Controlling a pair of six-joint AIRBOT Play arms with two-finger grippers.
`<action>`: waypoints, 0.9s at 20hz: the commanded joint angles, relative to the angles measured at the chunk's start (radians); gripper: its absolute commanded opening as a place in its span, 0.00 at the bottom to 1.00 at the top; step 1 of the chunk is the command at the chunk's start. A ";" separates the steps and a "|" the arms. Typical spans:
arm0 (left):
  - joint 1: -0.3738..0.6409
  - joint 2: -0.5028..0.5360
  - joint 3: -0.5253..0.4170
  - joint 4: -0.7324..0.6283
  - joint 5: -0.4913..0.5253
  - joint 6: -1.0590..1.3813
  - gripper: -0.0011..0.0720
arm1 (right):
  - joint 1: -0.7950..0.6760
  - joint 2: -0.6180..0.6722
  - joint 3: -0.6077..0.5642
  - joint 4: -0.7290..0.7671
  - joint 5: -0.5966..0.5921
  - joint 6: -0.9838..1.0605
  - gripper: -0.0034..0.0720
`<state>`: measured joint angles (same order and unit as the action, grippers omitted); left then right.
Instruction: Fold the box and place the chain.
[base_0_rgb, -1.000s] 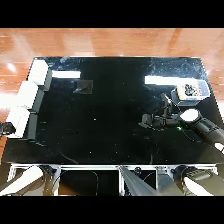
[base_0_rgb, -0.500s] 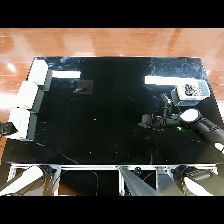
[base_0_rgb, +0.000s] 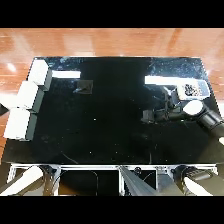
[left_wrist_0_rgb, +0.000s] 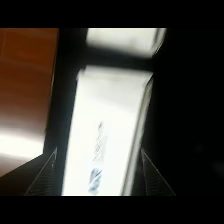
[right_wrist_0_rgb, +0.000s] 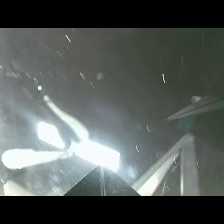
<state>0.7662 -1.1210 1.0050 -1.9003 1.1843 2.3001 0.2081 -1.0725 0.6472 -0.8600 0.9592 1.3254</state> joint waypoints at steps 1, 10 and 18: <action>-0.076 0.002 0.036 -0.293 -0.065 0.015 0.84 | 0.000 0.003 0.147 -0.089 0.034 0.051 0.09; -0.880 0.008 0.074 -0.276 -0.021 -0.196 0.04 | 0.107 0.148 0.430 -0.829 0.324 0.404 0.07; -1.077 0.286 -0.251 -0.001 -0.176 -0.680 0.04 | -0.186 0.385 0.086 -0.803 0.239 0.338 0.07</action>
<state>-0.2573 -0.9447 0.8650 -2.0060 1.0725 1.8103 0.0917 -0.7101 0.8669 -1.6772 1.2617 1.6905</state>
